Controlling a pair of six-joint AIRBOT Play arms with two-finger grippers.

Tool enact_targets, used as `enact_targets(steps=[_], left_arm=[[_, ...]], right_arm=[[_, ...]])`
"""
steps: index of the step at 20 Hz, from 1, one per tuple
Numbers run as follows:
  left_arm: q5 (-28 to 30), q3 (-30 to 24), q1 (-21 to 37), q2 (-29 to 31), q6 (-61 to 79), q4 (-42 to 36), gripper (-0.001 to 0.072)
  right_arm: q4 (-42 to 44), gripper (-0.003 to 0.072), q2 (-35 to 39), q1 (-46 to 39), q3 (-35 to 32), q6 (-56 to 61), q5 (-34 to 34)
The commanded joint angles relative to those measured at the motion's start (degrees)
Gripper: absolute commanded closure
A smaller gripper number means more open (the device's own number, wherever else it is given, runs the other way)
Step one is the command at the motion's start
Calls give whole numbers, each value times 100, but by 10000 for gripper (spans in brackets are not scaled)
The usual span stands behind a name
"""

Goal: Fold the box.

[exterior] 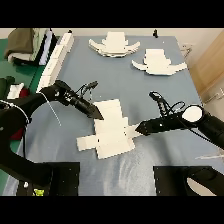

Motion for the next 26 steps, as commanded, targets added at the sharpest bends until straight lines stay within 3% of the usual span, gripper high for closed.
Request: enact_targets(steps=[1,5,8,13,18,26], left_arm=[[136,216,-66,9,173,-9,696],[494,498,-520,116,708,26,698],[1475,378,-1158,636,1408,74,700],[3069,-343,-1998,1786,3209,55,700],[4271,-1252,-2330,2114,3786,31,700],[4686,-1740,-2382,2114,4503,-146,699]], right_arm=[[-828,399,24,-103,181,815,-55],[-1427,399,57,-450,881,1473,50],[-1429,404,57,-695,1432,1700,17],[-1403,406,44,-758,1641,1707,-13],[-1364,407,33,-754,1639,1705,-101],[-1366,407,33,-752,1639,1740,-133]])
